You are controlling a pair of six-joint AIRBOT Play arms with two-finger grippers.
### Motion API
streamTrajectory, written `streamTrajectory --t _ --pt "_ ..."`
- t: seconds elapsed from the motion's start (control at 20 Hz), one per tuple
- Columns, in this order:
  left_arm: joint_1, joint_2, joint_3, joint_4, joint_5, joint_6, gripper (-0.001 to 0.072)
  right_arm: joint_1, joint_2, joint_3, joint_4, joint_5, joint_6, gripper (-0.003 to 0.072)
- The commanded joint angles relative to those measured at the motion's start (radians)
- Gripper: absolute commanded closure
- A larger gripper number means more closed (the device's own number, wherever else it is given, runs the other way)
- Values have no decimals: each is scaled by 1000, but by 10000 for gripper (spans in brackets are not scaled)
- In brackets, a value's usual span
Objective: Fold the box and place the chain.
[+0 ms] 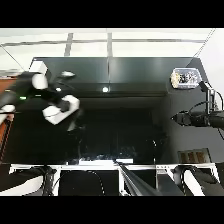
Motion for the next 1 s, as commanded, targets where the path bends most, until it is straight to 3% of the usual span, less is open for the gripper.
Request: streamTrajectory --t 0.0,0.1,0.3,0.45,0.6,0.75,0.8,0.85,0.95 --pt "359 31 -37 8 -30 -193 372 -1 1 0 11 0 0 673" --pt "481 31 -37 -64 47 -171 360 -1 1 0 26 0 0 673" --pt "558 5 -26 -86 315 -14 360 -1 1 0 36 12 0 673" --pt "559 -108 67 -93 335 43 360 0 1 0 38 6 0 673" --pt "559 -217 169 -192 332 123 362 8 1 0 55 1 -6 673" --pt "542 -290 208 -272 352 212 355 60 1 0 55 -35 -15 673" --pt "534 -298 208 -271 384 212 243 81 1 0 55 -51 -15 672" --pt "525 -298 210 -264 414 211 -11 103 1 0 55 -68 -15 673" --pt "515 -279 256 -245 415 208 -5 137 1 0 55 -91 -12 673"
